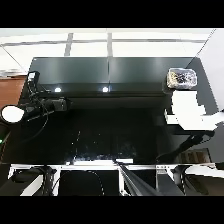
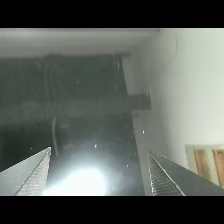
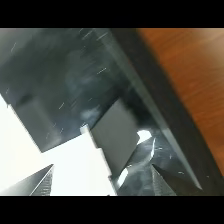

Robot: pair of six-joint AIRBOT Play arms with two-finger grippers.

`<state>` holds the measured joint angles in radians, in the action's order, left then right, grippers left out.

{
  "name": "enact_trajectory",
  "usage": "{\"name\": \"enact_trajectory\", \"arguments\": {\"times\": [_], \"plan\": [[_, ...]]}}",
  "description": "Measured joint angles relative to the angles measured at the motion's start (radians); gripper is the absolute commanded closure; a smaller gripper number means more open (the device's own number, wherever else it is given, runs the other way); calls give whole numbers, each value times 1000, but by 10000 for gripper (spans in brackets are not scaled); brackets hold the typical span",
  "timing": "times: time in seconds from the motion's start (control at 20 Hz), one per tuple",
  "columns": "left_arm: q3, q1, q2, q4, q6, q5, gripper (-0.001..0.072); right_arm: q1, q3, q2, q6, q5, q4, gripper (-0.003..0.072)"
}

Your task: Fold the box and place the chain.

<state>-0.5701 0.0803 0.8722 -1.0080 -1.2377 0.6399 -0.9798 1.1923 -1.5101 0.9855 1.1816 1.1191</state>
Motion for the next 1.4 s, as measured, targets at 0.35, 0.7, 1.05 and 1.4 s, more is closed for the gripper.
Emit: {"name": "enact_trajectory", "arguments": {"times": [0.35,0.7,1.05,1.4], "plan": [[0,0,47,3,3,52,9,97,13,-37,-171,6,83,677],[0,0,68,24,0,44,9,131,-6,40,-165,93,-54,674],[0,1,75,42,0,22,10,338,-277,317,-155,57,-293,674],[-1,38,75,92,1,56,9,789,-657,510,-155,-257,-586,674]]}}
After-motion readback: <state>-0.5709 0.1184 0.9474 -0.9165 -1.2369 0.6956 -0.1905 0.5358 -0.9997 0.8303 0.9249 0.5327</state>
